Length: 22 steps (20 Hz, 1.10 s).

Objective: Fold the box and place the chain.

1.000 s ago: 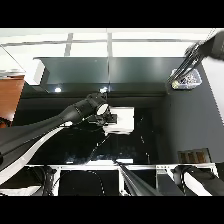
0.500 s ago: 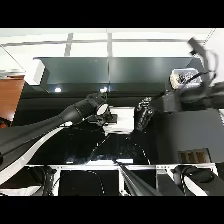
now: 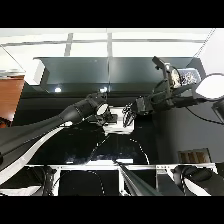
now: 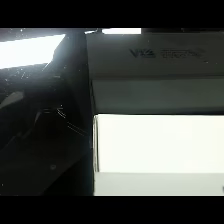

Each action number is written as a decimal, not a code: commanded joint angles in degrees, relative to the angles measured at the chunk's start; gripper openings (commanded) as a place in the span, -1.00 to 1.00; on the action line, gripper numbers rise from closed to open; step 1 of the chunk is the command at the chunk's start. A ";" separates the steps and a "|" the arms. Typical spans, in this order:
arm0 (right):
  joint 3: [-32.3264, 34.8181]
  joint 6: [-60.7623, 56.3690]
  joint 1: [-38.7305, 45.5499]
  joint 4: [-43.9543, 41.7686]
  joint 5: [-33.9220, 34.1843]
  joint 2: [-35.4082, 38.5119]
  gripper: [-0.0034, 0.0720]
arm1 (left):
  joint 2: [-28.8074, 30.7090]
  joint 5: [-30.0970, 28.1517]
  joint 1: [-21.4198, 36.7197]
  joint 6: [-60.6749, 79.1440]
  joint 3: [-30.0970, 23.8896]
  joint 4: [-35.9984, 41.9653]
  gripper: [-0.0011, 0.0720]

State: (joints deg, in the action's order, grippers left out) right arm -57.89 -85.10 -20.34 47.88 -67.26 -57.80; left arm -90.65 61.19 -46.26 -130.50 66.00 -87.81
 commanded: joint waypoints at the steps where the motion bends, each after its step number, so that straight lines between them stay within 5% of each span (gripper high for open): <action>1: 1.27 -2.16 -0.48 7.23 0.22 -1.40 -0.88 | 0.00 0.20 0.04 0.02 0.00 -0.02 -0.90; 8: 5.51 -0.70 -1.77 -1.22 4.11 -2.62 -0.88 | 0.00 0.37 0.04 0.00 0.00 0.00 -0.90; 13: 5.53 -1.27 -4.55 1.99 6.25 -6.71 -0.87 | 0.00 0.37 0.04 0.00 0.00 -0.02 -0.90; 15: 5.53 -1.68 -4.42 4.68 6.16 -6.80 -0.17 | 0.00 0.39 0.04 0.00 0.00 -0.02 -0.90; 22: 4.96 -1.01 9.05 15.10 -6.38 -0.68 -0.18 | 0.00 0.35 0.04 -0.02 0.00 0.00 -0.90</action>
State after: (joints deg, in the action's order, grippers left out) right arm -52.80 -86.37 -17.08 55.90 -68.18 -61.56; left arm -90.67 61.54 -46.26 -130.50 66.00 -87.83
